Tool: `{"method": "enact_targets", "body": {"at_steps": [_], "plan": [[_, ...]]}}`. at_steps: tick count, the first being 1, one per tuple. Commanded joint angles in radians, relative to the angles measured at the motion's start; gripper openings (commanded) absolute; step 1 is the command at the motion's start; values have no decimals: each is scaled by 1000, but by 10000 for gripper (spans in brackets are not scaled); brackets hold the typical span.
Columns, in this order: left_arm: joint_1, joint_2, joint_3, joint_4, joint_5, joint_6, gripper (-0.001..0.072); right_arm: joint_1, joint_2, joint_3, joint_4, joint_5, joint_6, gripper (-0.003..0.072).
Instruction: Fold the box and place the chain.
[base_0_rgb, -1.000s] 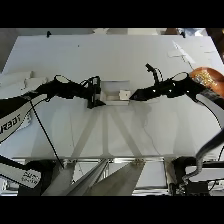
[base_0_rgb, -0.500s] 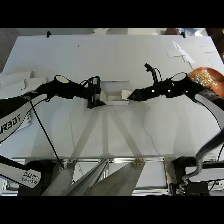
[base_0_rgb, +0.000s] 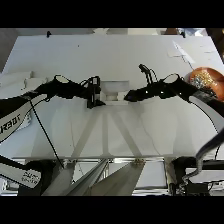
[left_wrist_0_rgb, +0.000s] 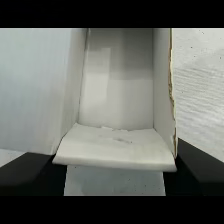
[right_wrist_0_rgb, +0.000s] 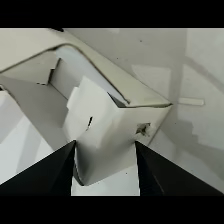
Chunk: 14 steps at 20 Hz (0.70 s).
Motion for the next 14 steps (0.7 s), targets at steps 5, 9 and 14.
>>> {"method": "enact_targets", "body": {"at_steps": [5,9,14], "plan": [[0,1,1,0,0,0,376,46,66,21,-298,-62,344,396],[0,1,1,0,0,0,376,118,68,84,-565,-55,573,396],[0,1,1,0,0,0,376,209,67,122,-790,-61,808,395]]}}
